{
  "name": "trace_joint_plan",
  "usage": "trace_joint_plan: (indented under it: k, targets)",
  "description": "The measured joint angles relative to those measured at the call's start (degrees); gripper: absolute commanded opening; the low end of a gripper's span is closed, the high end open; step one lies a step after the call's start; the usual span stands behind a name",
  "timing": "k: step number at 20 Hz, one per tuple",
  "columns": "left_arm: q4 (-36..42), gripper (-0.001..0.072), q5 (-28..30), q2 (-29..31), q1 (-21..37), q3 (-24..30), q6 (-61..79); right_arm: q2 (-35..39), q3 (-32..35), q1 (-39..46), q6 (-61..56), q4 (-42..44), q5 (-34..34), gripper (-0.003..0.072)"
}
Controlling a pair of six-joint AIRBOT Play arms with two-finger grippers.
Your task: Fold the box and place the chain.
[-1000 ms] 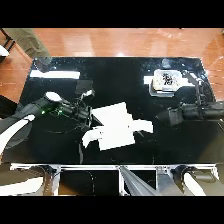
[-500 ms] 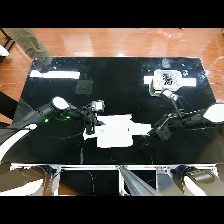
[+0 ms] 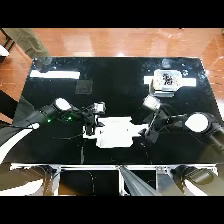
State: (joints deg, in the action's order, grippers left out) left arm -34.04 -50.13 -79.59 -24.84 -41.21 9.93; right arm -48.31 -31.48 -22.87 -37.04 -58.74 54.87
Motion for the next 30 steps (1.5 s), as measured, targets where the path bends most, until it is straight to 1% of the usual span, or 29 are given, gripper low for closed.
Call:
trace_joint_plan:
  k: [2,6,9,14,18,22,25,30]
  targets:
    - [0.0,0.0015,0.0,-0.3,0.0,0.0,0.0,-0.3,2.2,-1.6,6.2,-0.7,-0.8,0.0702]
    - [0.0,0.0016,0.1,-0.6,0.0,0.0,0.0,-0.5,5.0,-4.1,14.4,-0.9,-2.8,0.0701]
    - [0.0,0.0016,0.1,-0.7,0.0,0.0,0.0,-0.9,6.4,-6.4,19.0,1.6,-4.3,0.0701]
    - [0.0,0.0015,0.2,-0.7,0.0,0.0,0.0,-3.7,7.3,-12.1,23.1,4.3,-11.8,0.0701]
    - [0.0,0.0016,0.2,-0.7,0.0,0.0,0.0,-6.1,7.4,-15.8,24.1,5.0,-17.7,0.0701]
    - [0.0,0.0016,0.2,-0.7,0.0,0.0,0.0,-6.8,7.3,-17.3,22.9,6.6,-23.7,0.0702]
    - [0.0,0.0015,0.2,-0.7,0.0,0.0,0.0,-6.6,6.3,-17.0,18.2,5.8,-25.5,0.0701]
    - [0.0,0.0015,0.2,-0.7,0.0,0.0,-0.2,-5.5,4.9,-13.9,12.7,3.0,-24.5,0.0702]
